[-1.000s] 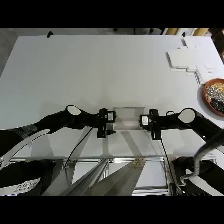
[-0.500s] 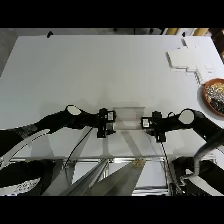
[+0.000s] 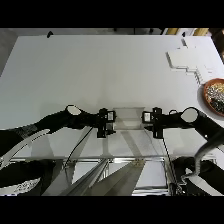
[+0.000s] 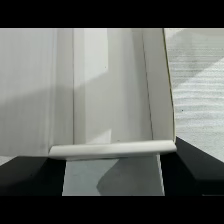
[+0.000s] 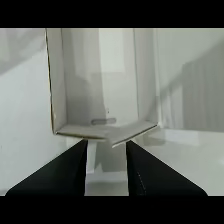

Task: Fold the box and place the chain.

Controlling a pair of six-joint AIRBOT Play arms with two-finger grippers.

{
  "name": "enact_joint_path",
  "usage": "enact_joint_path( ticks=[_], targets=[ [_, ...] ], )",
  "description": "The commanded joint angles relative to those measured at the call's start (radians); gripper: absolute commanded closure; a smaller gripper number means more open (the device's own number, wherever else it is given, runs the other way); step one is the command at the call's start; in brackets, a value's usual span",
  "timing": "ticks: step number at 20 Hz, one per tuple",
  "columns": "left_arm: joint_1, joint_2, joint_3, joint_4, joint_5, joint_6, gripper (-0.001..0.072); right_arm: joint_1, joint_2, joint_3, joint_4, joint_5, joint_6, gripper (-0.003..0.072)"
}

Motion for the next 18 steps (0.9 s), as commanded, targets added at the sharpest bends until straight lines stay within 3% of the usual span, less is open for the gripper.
enact_joint_path(
  ticks=[1,4,10,12,15,17,18],
  targets=[
    [0.0,0.0,0.0,0.0,0.0,0.0,0.0435,-0.001,-0.022,-0.001,0.117,-0.026,-0.083,0.0469],
    [0.0,0.0,0.0,0.0,0.0,0.0,0.0435,-0.001,-0.029,-0.001,0.188,-0.016,-0.123,0.0519],
    [0.0,0.0,0.0,0.0,0.0,0.0,0.0435,-0.001,-0.078,-0.009,0.279,0.001,-0.199,0.0486],
    [0.0,0.0,0.0,0.0,0.0,0.0,0.0435,-0.001,-0.085,-0.009,0.325,0.001,-0.221,0.0389],
    [0.0,0.0,0.0,0.0,0.0,0.0,0.0435,-0.001,-0.11,-0.022,0.324,-0.014,-0.224,0.031],
    [0.0,0.0,0.0,0.0,0.0,0.0,0.0435,-0.001,-0.111,-0.044,0.324,-0.041,-0.223,0.0164],
    [0.0,0.0,0.0,0.0,0.0,0.0,0.0435,-0.001,-0.109,-0.047,0.314,-0.04,-0.219,0.0147]
  ],
)
